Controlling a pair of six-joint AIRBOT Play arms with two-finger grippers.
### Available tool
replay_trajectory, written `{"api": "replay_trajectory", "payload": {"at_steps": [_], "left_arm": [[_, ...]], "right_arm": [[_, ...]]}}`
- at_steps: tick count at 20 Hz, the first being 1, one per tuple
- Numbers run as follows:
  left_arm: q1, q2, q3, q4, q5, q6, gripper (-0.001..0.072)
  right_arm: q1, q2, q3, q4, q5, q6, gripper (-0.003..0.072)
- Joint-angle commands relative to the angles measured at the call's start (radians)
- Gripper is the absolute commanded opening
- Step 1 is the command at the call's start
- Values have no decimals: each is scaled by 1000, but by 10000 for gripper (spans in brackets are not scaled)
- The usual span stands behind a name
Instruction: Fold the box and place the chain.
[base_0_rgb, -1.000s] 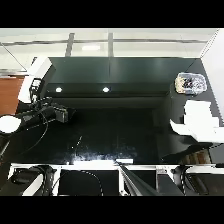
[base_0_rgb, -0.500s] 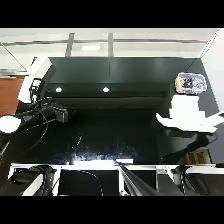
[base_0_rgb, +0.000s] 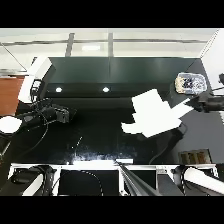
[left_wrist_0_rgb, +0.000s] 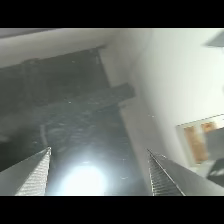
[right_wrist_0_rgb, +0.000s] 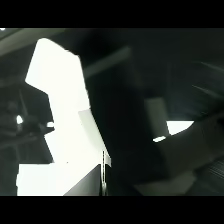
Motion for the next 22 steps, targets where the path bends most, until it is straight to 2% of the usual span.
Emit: {"api": "replay_trajectory", "payload": {"at_steps": [1, 5, 8, 12, 15, 18, 20, 22], "left_arm": [[-1, -1, -23, -117, 0, -1, 707], [-42, -14, -28, -188, 13, 0, 707], [-125, -89, -28, -247, 40, -1, 707], [-187, -285, 11, -382, 30, 21, 709], [-187, -478, 132, -393, -93, 55, 711], [-187, -661, 255, -419, -294, 57, 711], [-188, -747, 289, -446, -344, 110, 711], [-185, -822, 306, -528, -401, 180, 711]], "right_arm": [[195, 241, -227, 186, -241, -30, 11], [397, 545, -539, 437, -536, -92, 11], [528, 642, -651, 438, -576, -110, 11], [629, 642, -666, 401, -613, -109, 10], [636, 642, -666, 396, -603, -105, 11], [636, 642, -666, 391, -601, -105, 11], [636, 642, -666, 391, -600, -105, 11], [636, 642, -666, 391, -586, -105, 11]]}}
